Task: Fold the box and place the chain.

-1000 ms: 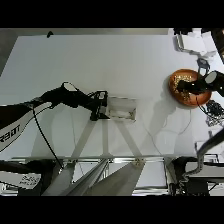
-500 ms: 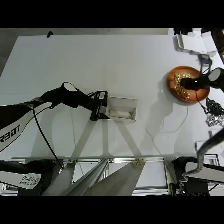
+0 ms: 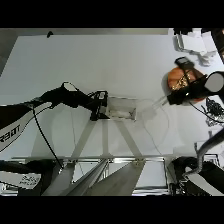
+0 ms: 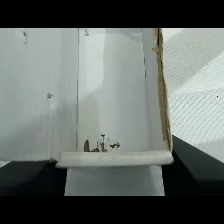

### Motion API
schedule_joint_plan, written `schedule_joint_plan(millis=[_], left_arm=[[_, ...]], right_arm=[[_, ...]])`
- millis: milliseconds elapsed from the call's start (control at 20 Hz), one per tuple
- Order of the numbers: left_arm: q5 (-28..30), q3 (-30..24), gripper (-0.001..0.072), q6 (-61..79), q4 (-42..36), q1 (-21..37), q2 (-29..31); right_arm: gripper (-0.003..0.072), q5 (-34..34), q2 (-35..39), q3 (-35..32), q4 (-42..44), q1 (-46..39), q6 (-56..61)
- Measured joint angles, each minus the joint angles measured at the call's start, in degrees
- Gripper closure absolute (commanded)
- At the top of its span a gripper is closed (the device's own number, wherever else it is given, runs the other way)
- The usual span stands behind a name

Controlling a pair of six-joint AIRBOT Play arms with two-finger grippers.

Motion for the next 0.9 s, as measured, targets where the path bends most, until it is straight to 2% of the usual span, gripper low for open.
schedule_joint_plan(millis=[100,200,400,600,900], left_arm=[[0.00,0.00,0.0492,0.00,0.00,0.00,0.00],[0.00,0.00,0.0492,0.00,0.00,0.00,0.00],[0.00,0.00,0.0492,0.00,0.00,0.00,0.00],[0.00,0.00,0.0492,0.00,0.00,0.00,0.00],[-0.02,0.00,0.0492,0.00,0.00,0.00,0.00]], right_arm=[[0.0680,1.64,0.61,-0.70,0.35,6.45,-0.17],[0.0680,0.39,0.85,-1.01,1.07,12.59,-0.20],[0.0681,-6.88,0.57,-1.27,5.95,20.81,-0.22],[0.0681,-15.06,-0.98,-1.33,13.77,24.50,-1.05],[0.0680,-22.80,-4.72,-1.36,27.19,25.86,-8.92]])
